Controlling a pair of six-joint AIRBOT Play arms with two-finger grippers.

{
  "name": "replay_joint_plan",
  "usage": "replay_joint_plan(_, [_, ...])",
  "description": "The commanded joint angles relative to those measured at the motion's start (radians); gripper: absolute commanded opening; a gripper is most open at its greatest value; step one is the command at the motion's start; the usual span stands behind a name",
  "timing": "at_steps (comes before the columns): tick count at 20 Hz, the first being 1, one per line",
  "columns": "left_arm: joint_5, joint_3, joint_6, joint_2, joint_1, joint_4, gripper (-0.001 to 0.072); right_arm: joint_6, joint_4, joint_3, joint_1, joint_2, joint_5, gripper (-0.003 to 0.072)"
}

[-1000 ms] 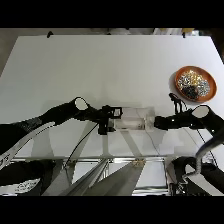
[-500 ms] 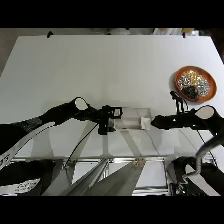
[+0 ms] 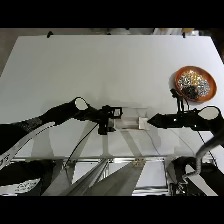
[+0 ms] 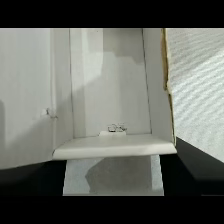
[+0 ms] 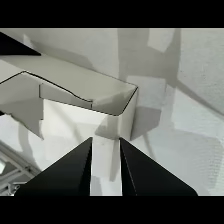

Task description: Fold the box and place the chain.

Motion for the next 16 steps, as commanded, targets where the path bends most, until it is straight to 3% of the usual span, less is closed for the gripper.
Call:
replay_joint_plan(1, [0.0,0.0,0.0,0.001,0.001,0.0,0.0272,-0.005,0.006,0.0,0.03,0.002,-0.007,0.0216])
replay_joint_plan(2, [0.0,0.0,0.0,0.001,0.001,0.0,0.0272,-0.003,0.006,0.0,0.048,0.002,-0.023,0.0285])
replay_joint_plan(3, [0.0,0.0,0.0,0.001,0.001,0.0,0.0272,-0.003,0.006,0.0,0.068,0.002,-0.044,0.0302])
replay_joint_plan(8, [0.0,0.0,0.0,0.001,0.001,0.0,0.0272,0.081,-0.013,0.001,0.163,0.002,-0.135,0.0302])
replay_joint_plan(16, [0.0,0.0,0.0,0.001,0.001,0.0,0.0272,0.36,-0.227,0.071,0.293,-0.002,-0.178,0.0301])
